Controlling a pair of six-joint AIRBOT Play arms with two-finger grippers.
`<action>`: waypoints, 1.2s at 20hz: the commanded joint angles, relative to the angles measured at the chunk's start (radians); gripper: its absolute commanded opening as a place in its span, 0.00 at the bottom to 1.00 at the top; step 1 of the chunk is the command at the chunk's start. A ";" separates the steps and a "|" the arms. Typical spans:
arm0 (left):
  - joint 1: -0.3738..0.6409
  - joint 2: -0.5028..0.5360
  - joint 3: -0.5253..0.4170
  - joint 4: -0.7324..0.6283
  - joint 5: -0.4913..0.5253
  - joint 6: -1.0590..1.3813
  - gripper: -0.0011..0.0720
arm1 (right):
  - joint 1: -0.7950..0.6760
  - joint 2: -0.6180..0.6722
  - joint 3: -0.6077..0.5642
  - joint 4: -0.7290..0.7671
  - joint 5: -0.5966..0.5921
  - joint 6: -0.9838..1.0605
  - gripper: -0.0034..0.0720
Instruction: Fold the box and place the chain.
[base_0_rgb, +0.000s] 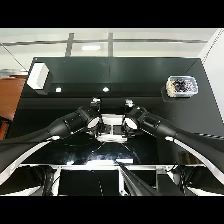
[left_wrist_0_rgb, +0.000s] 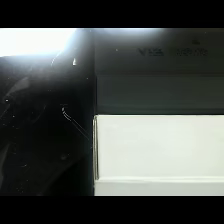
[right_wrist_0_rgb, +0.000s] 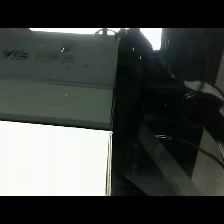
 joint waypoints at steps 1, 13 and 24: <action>0.000 0.000 0.001 0.002 0.002 0.002 0.06 | 0.000 0.001 0.001 0.007 -0.010 -0.001 0.20; 0.000 0.000 0.001 -0.001 0.000 0.003 0.06 | -0.008 0.146 0.069 -0.071 0.190 -0.206 0.56; 0.000 0.000 0.001 -0.017 -0.002 0.003 0.06 | -0.530 0.430 0.031 -0.577 0.090 -0.336 1.00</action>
